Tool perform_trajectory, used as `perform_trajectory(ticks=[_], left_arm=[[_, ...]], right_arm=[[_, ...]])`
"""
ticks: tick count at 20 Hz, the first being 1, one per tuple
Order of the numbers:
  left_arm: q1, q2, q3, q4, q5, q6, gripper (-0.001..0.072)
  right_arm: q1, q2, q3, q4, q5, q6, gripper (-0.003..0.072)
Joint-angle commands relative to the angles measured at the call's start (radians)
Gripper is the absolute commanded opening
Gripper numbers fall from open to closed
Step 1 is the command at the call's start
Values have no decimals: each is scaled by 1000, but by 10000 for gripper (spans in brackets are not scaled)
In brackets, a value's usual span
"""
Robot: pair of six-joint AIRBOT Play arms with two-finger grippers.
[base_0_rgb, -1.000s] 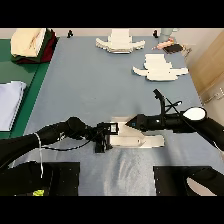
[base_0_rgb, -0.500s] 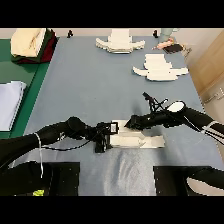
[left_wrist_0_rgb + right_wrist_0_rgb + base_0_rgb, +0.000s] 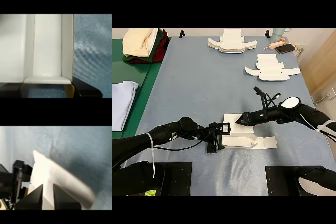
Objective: Fold the box.
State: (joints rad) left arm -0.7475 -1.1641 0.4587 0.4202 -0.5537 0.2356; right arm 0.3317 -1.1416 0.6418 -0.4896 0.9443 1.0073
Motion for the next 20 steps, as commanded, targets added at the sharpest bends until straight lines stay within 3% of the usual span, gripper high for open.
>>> perform_trajectory(ticks=[1,4,7,9,11,14,15,20], left_arm=[[0,0,1,-1,1,-1,525],[0,0,1,-1,1,-1,525],[0,0,1,-1,1,-1,525],[0,0,1,-1,1,-1,525],[0,0,1,-1,1,-1,525],[0,0,1,-1,1,-1,525],[0,0,1,-1,1,-1,525],[0,0,1,-1,1,-1,525]], right_arm=[[1,123,21,-79,36,-19,191],[1,254,17,-257,147,-20,190],[1,383,-10,-329,304,-55,209],[1,455,-33,-449,345,-60,401],[1,502,-74,-599,345,-195,540],[1,518,-146,-727,281,-399,547],[1,517,-169,-726,257,-436,591],[5,517,-259,-686,124,-636,592]])
